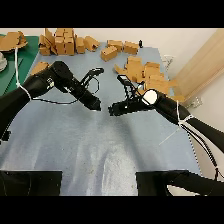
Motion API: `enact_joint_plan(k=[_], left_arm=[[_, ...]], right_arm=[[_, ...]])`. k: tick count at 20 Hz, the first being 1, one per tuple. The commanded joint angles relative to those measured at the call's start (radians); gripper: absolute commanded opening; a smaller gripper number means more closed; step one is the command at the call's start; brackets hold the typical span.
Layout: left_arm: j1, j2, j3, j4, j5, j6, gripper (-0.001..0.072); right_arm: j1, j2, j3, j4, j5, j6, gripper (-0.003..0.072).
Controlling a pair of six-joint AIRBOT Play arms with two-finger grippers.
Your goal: Fold the box.
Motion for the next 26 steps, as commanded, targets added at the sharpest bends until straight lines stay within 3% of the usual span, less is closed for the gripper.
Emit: enact_joint_plan(k=[1, 8, 14, 19, 22, 23, 25, 26], left_arm=[[0.0, 0.0, 0.0, 0.0, 0.0, 0.0, 0.0012], [0.0, 0.0, 0.0, 0.0, 0.0, 0.0, 0.0012], [-0.002, 0.0, 0.0, -0.018, 0.002, 0.017, 0.0012], [-0.001, -0.001, 0.0, -0.081, 0.112, 0.013, 0.0012], [-0.012, -0.001, 0.0, -0.084, 0.114, 0.008, 0.0012], [-0.014, -0.001, 0.0, -0.083, 0.126, 0.008, 0.0012], [-0.014, -0.008, 0.0, -0.082, 0.168, -0.027, 0.0013], [-0.013, -0.016, -0.001, -0.073, 0.183, -0.06, 0.0012]], right_arm=[[0.001, 0.0, 0.001, 0.0, 0.0, 0.0, 0.0002], [0.002, 0.0, 0.001, 0.008, -0.037, 0.0, 0.0002], [0.008, -0.001, 0.001, 0.12, -0.072, 0.046, 0.0002], [0.011, -0.013, 0.001, 0.119, -0.126, 0.13, 0.0003], [-0.049, -0.018, 0.014, -0.014, -0.238, 0.203, 0.0004], [-0.108, -0.027, 0.05, -0.103, -0.225, 0.214, 0.0005], [-0.275, -0.064, 0.157, -0.268, -0.142, 0.338, 0.0116], [-0.367, -0.085, 0.212, -0.327, -0.099, 0.379, 0.0117]])
